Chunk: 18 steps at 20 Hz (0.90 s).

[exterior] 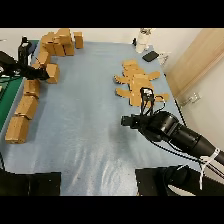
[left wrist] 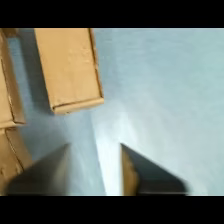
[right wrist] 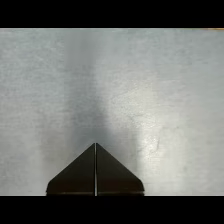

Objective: Fold the box.

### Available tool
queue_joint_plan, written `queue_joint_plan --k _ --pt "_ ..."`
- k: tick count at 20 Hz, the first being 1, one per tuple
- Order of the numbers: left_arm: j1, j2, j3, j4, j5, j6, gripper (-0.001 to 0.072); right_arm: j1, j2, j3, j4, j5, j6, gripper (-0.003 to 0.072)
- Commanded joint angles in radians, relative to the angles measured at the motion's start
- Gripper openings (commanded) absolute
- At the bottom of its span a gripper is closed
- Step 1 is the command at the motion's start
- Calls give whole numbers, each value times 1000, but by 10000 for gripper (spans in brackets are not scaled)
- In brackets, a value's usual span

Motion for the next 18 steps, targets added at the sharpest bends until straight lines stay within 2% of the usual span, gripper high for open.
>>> queue_joint_plan --k 1,4,6,8,10,14,16,18 --pt "-13 97 0 -66 -198 8 11 -14 -1 6 119 0 -97 6" --pt "-104 179 0 -48 -285 12 7 -85 -28 54 241 -8 -260 6" --pt "-211 226 -11 37 -345 -15 5 -148 -71 117 308 -39 -364 6" --pt "-340 266 -61 98 -359 -75 5 -209 -145 210 368 -108 -494 6" --pt "-483 315 -169 156 -335 -146 4 -234 -228 299 377 -172 -573 6" --pt "-732 424 -446 272 -179 -341 5 -236 -381 402 428 -191 -662 6" --pt "-805 456 -523 300 -145 -398 5 -236 -447 418 499 -190 -700 6" --pt "-839 462 -549 301 -125 -407 7 -236 -495 420 544 -167 -731 6"
